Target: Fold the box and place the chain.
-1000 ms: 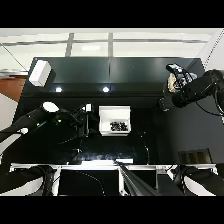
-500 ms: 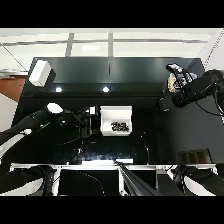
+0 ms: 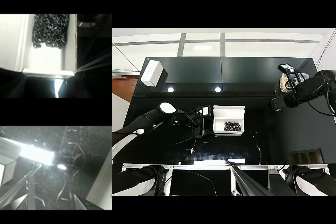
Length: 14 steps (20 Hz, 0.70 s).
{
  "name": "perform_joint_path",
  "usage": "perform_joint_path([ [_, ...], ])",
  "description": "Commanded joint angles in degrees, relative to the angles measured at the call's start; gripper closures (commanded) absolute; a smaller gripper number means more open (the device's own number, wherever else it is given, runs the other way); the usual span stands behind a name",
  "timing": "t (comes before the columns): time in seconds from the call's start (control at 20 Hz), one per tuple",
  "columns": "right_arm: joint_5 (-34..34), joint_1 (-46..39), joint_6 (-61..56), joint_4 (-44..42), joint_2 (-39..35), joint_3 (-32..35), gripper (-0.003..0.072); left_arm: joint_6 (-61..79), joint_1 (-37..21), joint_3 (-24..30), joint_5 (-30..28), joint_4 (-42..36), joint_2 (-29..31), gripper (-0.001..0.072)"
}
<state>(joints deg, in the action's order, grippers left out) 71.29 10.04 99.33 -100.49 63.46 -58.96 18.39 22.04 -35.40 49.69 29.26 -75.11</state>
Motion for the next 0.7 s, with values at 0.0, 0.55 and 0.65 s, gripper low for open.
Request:
perform_joint_path([
  [0.0,-0.57,-0.04,-0.13,-0.04,0.02,0.07,-0.0013,0.92,1.4,-0.07,-0.74,-0.02,-0.24,0.0001],
  [0.55,-3.13,-0.04,-0.11,-1.57,0.02,2.08,-0.0013,1.49,2.54,-0.07,-4.59,-4.66,-0.35,0.0001],
  [0.65,-3.82,-0.04,-0.11,-1.9,0.02,2.12,-0.0013,2.14,2.99,-0.07,-4.52,-4.63,-0.35,0.0001],
])
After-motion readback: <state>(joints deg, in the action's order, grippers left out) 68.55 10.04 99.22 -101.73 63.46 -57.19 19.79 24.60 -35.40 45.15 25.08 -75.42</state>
